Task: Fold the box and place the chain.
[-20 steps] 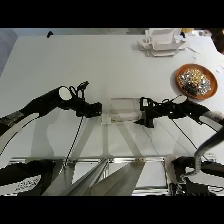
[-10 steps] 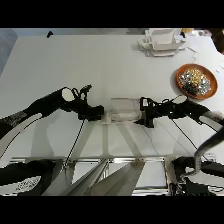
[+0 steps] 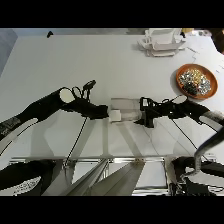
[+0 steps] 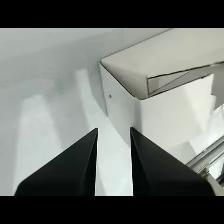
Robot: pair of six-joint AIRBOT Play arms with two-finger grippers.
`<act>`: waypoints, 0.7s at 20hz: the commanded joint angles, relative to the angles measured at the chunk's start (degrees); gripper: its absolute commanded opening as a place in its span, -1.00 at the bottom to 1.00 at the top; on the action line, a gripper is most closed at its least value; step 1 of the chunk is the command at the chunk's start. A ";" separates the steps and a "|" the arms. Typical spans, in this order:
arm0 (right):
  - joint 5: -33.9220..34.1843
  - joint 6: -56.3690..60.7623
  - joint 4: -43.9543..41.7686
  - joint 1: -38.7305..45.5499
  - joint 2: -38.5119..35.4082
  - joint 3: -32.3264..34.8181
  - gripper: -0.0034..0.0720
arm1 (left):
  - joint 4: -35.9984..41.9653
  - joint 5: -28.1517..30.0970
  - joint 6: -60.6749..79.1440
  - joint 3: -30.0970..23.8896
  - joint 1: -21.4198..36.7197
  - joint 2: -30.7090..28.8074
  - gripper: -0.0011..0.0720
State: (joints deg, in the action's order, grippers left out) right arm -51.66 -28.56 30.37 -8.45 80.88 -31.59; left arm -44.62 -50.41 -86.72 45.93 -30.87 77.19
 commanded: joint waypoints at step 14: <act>0.00 0.00 0.00 0.00 -0.04 0.00 0.16 | 0.72 3.13 -2.43 0.37 -3.32 -0.50 0.24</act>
State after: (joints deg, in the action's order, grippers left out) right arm -51.66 -28.56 30.37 -8.45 80.88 -31.59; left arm -43.18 -48.80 -87.64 46.02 -33.15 76.58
